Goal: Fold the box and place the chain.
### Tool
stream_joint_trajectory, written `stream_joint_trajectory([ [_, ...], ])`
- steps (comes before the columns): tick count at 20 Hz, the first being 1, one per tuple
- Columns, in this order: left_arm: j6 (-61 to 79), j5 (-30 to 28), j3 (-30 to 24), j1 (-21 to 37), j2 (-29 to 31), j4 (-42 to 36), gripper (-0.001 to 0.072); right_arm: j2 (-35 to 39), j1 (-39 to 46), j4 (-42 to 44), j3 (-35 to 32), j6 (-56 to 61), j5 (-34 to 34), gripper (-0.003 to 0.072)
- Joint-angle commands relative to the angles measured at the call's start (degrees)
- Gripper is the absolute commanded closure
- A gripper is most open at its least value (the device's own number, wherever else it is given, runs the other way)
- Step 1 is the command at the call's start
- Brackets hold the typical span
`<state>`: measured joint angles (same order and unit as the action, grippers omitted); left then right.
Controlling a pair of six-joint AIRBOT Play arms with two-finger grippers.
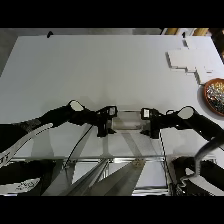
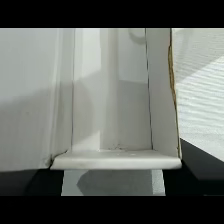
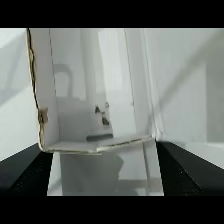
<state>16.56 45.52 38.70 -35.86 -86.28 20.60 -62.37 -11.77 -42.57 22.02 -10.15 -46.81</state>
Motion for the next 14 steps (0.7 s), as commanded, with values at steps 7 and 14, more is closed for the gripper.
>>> stream_joint_trajectory([
  [7, 0.0, -0.3, 0.0, 0.0, 0.0, -0.1, 0.0504, 15.3, 0.0, -14.2, 0.0, 10.8, -6.5, 0.0003],
  [14, 0.0, -0.3, 0.0, 0.0, 0.0, -0.1, 0.0504, 20.9, 0.0, 3.0, 0.0, 11.2, -7.9, 0.0524],
])
